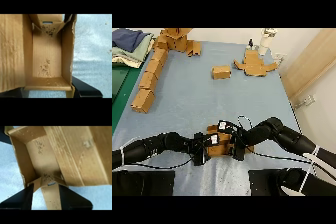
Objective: Fold the box.
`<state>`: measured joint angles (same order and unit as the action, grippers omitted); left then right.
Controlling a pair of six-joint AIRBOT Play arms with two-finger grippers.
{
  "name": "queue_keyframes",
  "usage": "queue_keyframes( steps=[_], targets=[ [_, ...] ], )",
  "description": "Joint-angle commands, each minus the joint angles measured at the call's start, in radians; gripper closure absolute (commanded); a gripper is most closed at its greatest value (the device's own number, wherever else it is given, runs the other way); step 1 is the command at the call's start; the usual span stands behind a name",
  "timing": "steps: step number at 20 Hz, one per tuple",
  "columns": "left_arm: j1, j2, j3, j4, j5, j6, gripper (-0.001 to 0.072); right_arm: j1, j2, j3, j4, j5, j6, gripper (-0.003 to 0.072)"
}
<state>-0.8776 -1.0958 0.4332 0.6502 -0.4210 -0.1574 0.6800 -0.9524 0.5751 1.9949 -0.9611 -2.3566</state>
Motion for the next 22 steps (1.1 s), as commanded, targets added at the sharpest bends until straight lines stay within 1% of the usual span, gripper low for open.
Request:
queue_keyframes(
  steps=[1,6,8,9,10,11,12,16,17,18,19,20,22],
  targets=[
    [-0.001,0.000,0.000,0.000,0.000,0.000,0.0295,0.002,-0.006,-0.001,0.011,0.006,-0.001,0.0177],
    [-0.001,0.000,0.000,0.000,0.000,0.000,0.0295,0.002,-0.006,0.000,0.029,0.001,-0.001,0.0187],
    [-0.001,0.001,0.000,0.000,0.000,0.000,0.0295,0.001,-0.005,0.001,0.025,-0.014,0.003,0.0356],
    [-0.001,0.001,0.000,0.000,0.000,0.000,0.0295,0.000,0.001,0.001,0.006,-0.024,0.030,0.0401],
    [-0.001,0.000,0.000,0.000,0.000,0.000,0.0295,0.000,0.014,0.001,-0.042,-0.032,0.088,0.0522],
    [-0.001,0.000,0.000,0.000,0.000,0.000,0.0295,-0.001,0.033,0.001,-0.116,-0.052,0.159,0.0661],
    [-0.001,0.000,0.000,0.000,0.000,0.000,0.0295,-0.001,0.055,0.001,-0.206,-0.072,0.246,0.0676],
    [-0.001,0.001,0.000,0.000,0.000,0.000,0.0295,-0.006,0.167,0.001,-0.593,-0.216,0.614,0.0675],
    [-0.001,0.001,0.000,0.000,0.000,0.000,0.0295,-0.020,0.190,0.001,-0.679,-0.257,0.740,0.0680],
    [-0.001,0.000,0.000,0.000,0.000,0.000,0.0295,-0.052,0.204,0.000,-0.732,-0.299,0.849,0.0680],
    [-0.001,0.000,0.000,0.000,0.000,0.000,0.0295,-0.095,0.208,-0.001,-0.749,-0.332,0.938,0.0680],
    [-0.001,0.000,0.000,0.000,0.000,0.000,0.0295,-0.153,0.206,-0.004,-0.711,-0.343,0.998,0.0680],
    [-0.001,0.000,0.000,0.000,0.000,0.000,0.0295,-0.251,0.198,-0.023,-0.518,-0.304,1.003,0.0681]
  ],
)
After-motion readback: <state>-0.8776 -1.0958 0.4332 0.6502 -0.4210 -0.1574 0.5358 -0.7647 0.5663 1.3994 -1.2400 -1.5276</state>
